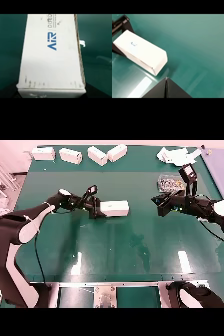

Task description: Fold the box and place the chain.

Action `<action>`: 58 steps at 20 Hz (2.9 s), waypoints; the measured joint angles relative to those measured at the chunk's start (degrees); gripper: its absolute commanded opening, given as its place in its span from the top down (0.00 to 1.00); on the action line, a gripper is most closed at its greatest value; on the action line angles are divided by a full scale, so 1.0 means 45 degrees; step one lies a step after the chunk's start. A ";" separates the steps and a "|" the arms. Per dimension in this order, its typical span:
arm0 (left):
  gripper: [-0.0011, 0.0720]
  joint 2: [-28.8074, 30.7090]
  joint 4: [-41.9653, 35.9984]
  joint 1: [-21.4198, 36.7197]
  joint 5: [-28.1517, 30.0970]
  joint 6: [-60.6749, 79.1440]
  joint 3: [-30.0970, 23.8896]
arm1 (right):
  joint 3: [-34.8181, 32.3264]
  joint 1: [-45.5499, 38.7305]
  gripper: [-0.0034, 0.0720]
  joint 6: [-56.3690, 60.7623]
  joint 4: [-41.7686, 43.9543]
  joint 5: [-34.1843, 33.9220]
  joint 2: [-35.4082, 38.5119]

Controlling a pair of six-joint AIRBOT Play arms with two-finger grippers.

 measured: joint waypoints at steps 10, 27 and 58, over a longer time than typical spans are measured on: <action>0.96 0.4731 0.0743 0.0952 0.6207 -0.3478 -0.1501 | -0.0010 -0.0593 0.94 0.0359 -0.0010 0.0068 0.0005; 0.74 0.7096 0.0865 0.2127 1.4615 -0.7917 -0.7237 | -0.0015 -0.0685 0.94 0.1073 0.0267 0.0073 -0.0029; 0.97 1.8530 0.3113 0.2157 0.9840 -1.0142 -1.0972 | -0.1923 -0.0690 0.94 0.1103 0.0452 -0.2132 0.5377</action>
